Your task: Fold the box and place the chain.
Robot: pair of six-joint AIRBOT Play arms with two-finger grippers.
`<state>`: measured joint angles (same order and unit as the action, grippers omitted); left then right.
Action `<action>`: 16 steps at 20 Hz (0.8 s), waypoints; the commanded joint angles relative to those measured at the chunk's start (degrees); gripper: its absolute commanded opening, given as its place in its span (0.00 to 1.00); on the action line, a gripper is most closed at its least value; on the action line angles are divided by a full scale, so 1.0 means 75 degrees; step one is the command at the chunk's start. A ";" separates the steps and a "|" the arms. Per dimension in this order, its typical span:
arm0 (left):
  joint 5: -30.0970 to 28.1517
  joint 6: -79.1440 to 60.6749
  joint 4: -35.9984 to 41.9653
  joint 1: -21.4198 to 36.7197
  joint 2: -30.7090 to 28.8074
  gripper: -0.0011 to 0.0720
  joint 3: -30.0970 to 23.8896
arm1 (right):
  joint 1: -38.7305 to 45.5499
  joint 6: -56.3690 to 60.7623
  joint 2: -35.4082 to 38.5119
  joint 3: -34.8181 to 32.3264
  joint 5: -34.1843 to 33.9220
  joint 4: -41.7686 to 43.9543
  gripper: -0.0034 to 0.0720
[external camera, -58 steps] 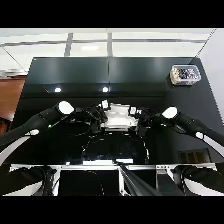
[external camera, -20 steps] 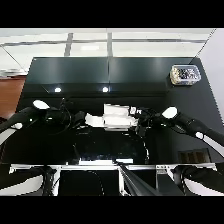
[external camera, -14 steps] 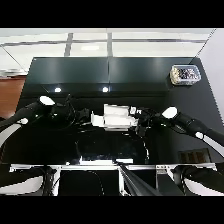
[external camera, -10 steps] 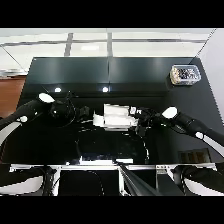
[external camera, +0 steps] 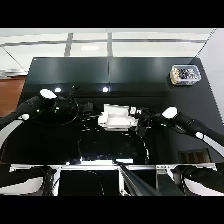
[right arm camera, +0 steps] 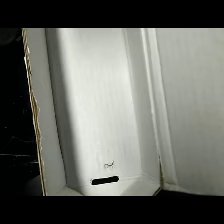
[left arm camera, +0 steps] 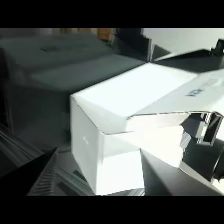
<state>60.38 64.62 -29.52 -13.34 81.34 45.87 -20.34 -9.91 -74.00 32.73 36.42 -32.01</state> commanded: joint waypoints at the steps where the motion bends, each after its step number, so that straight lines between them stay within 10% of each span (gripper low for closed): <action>1: -0.0189 -0.0195 0.0023 -0.0411 0.0003 0.65 0.0047 | -0.0009 0.0003 0.0006 0.0009 0.0003 0.0003 0.67; 16: -0.0624 0.2506 -0.2617 -0.1658 -0.0003 0.65 0.1046 | -0.0009 0.0006 0.0006 0.0006 0.0003 0.0003 0.67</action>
<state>57.49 74.91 -40.99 -23.35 81.34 52.40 -20.34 -9.91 -74.00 32.73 36.42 -31.99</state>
